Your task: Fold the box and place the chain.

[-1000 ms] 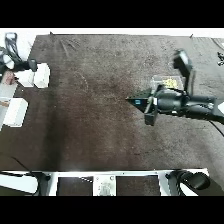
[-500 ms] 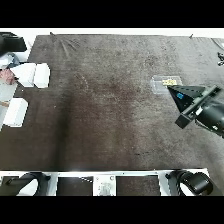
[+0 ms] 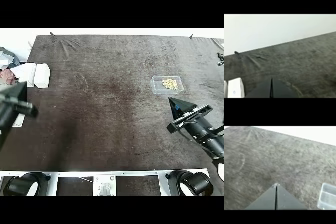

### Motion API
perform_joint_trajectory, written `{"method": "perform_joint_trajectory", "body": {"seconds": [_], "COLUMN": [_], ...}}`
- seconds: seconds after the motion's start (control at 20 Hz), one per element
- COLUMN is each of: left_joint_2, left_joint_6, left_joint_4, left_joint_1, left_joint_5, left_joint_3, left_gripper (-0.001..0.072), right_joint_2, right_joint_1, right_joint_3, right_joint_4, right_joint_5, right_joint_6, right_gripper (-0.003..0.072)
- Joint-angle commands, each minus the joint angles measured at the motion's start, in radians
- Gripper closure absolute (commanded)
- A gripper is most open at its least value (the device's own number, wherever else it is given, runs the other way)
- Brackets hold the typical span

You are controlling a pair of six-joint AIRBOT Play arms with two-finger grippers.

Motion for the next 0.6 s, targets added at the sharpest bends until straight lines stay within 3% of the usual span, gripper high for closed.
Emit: {"method": "perform_joint_trajectory", "body": {"seconds": [0.0, 0.25, 0.4, 0.55], "left_joint_2": [0.212, 0.217, 0.217, 0.217], "left_joint_6": [-0.006, -0.006, -0.006, -0.006], "left_joint_4": [-0.004, -0.004, -0.004, -0.005], "left_joint_1": [-0.014, -0.014, -0.014, -0.014], "left_joint_5": [-0.127, -0.138, -0.138, -0.134], "left_joint_3": [-0.156, -0.165, -0.165, -0.165], "left_gripper": [0.0704, 0.0699, 0.0699, 0.0699], "right_joint_2": [0.014, 0.013, 0.013, 0.013], "right_joint_1": [0.0, 0.0, 0.0, 0.0], "right_joint_3": [-0.082, -0.1, -0.1, -0.1], "right_joint_4": [-0.017, -0.014, -0.014, -0.014], "right_joint_5": [-0.068, -0.064, -0.168, -0.344], "right_joint_6": [0.009, 0.008, 0.008, 0.008], "right_gripper": [0.0708, 0.0707, 0.0707, 0.0707]}}
